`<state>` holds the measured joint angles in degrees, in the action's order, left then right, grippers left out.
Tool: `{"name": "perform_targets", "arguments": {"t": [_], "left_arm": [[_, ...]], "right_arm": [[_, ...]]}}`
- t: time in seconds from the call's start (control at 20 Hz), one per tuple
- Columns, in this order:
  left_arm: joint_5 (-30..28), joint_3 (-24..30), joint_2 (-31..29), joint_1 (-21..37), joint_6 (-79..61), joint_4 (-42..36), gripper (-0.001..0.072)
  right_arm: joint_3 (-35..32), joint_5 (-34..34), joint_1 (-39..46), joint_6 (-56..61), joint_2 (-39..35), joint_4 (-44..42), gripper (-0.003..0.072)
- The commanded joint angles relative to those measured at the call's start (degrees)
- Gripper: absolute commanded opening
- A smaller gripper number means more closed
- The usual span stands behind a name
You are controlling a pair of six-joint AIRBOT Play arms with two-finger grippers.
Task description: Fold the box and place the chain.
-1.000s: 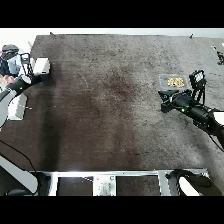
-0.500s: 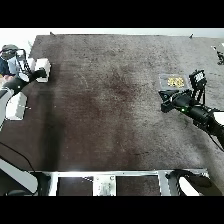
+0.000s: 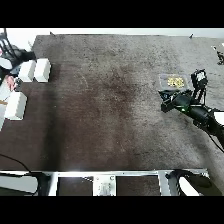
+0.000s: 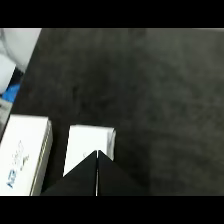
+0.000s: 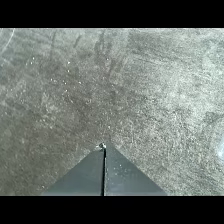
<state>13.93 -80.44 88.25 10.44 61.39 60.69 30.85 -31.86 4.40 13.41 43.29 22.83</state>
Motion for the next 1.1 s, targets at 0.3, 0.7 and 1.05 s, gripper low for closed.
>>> {"name": "perform_targets", "arguments": {"t": [0.3, 0.7, 1.05], "left_arm": [[-11.98, 24.06, -31.04, -8.70, -8.31, -1.29, 0.0008], [-24.79, 61.81, -60.48, -25.68, -5.49, -1.25, 0.0008], [-20.15, 67.19, -68.00, -28.37, -5.51, -1.25, 0.0012]], "right_arm": [[-4.46, 14.86, -0.17, 4.52, -16.92, -2.12, 0.0010], [-17.99, 19.50, -0.15, 4.85, -33.24, 0.55, 0.0011], [-19.56, 19.45, -0.15, 4.85, -33.35, 4.42, 0.0011]]}}
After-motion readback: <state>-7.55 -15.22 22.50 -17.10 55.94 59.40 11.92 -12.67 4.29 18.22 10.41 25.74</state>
